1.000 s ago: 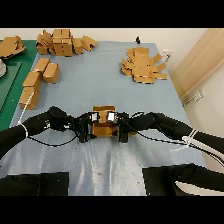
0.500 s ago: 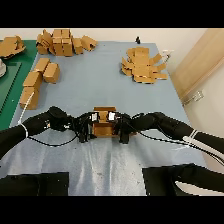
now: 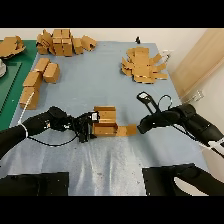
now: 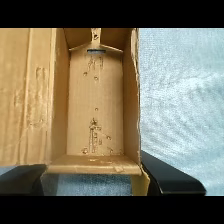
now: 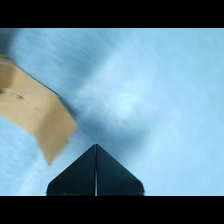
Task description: Fold the box.
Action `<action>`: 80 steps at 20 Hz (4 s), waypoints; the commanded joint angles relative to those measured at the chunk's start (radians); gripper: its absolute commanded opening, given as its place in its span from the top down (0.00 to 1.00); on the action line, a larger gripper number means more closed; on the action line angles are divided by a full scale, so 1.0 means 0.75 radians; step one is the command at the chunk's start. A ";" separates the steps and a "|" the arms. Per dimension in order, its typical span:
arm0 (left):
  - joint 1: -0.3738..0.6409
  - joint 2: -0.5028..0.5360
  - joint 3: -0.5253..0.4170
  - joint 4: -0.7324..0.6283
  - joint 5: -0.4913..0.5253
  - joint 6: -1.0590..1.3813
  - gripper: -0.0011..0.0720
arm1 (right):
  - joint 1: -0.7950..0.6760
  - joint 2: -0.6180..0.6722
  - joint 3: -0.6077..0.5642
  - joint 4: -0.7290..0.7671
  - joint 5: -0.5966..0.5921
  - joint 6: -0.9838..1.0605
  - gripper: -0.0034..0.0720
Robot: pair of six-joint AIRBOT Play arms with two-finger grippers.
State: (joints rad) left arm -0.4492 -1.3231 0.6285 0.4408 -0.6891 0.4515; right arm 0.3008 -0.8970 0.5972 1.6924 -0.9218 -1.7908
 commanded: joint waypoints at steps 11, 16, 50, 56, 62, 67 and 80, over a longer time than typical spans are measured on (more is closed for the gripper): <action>0.001 0.001 0.002 0.001 -0.001 0.001 0.18 | -0.098 -0.275 -0.042 0.693 0.058 -0.032 0.95; 0.001 0.001 0.001 0.001 -0.001 0.001 0.18 | -0.057 -0.316 -0.042 0.746 0.088 -0.041 0.95; 0.001 0.001 0.001 0.001 0.000 0.001 0.18 | 0.312 -0.274 0.077 0.687 0.300 0.247 0.33; 0.001 0.001 0.001 0.001 -0.001 0.001 0.18 | 0.573 -0.451 0.385 -0.095 0.001 0.986 0.35; 0.001 0.001 0.002 0.001 -0.001 0.001 0.18 | 0.694 -0.582 0.568 -0.268 -0.252 1.338 0.35; 0.000 0.001 0.001 0.001 -0.001 0.001 0.18 | 0.727 -0.702 0.668 -0.257 -0.310 1.490 0.40; 0.001 0.001 0.002 0.001 0.000 0.001 0.18 | 0.732 -0.812 0.719 -0.257 -0.390 1.574 0.95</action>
State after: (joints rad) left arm -0.4492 -1.3231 0.6285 0.4412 -0.6891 0.4522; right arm 0.8486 -1.5021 1.1347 1.4948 -1.1992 -0.6174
